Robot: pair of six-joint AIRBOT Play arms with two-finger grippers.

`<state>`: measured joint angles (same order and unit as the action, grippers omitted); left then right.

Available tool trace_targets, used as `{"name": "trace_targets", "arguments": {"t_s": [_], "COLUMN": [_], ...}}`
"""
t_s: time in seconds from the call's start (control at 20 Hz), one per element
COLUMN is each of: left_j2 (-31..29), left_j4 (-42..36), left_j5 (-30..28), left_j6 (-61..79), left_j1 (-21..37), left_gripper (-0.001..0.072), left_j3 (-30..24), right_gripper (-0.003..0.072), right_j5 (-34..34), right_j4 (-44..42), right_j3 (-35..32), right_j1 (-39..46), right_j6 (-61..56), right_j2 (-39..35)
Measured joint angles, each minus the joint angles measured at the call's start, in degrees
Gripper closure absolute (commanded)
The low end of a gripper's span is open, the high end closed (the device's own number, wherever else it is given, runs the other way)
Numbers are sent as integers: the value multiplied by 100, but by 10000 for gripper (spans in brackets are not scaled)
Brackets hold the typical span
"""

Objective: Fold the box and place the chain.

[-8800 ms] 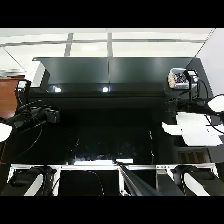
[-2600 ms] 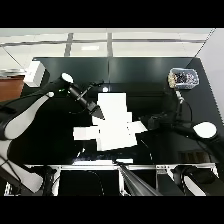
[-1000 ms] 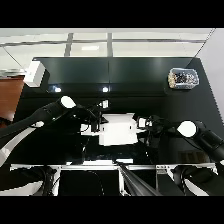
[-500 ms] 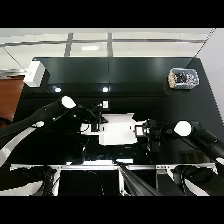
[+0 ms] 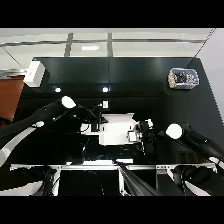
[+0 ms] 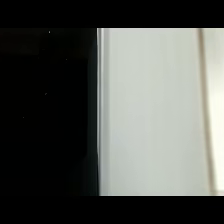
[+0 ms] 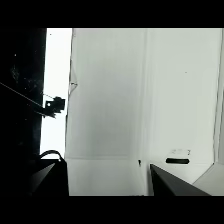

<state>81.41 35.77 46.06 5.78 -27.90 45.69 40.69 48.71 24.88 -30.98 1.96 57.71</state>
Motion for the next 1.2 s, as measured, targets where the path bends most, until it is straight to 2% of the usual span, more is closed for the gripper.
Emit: {"name": "trace_targets", "arguments": {"t_s": [0.25,0.55,0.6,0.7,1.2], "left_j2": [0,0,7,4,7], "left_j4": [7,13,2,-9,-7], "left_j5": [-24,-57,111,50,87], "left_j6": [2,2,-15,-11,-2], "left_j1": [0,0,-11,-9,-7], "left_gripper": [685,685,685,685,685], "left_j3": [2,2,-2,-2,-2], "right_gripper": [23,23,23,23,23], "right_j5": [-474,-448,-623,-407,-164], "right_j4": [-4,4,-76,-22,-264], "right_j3": [-2,173,238,310,577], "right_j1": [-177,7,55,116,494], "right_j6": [39,-68,-96,-101,-155], "right_j2": [144,107,81,55,20]}}
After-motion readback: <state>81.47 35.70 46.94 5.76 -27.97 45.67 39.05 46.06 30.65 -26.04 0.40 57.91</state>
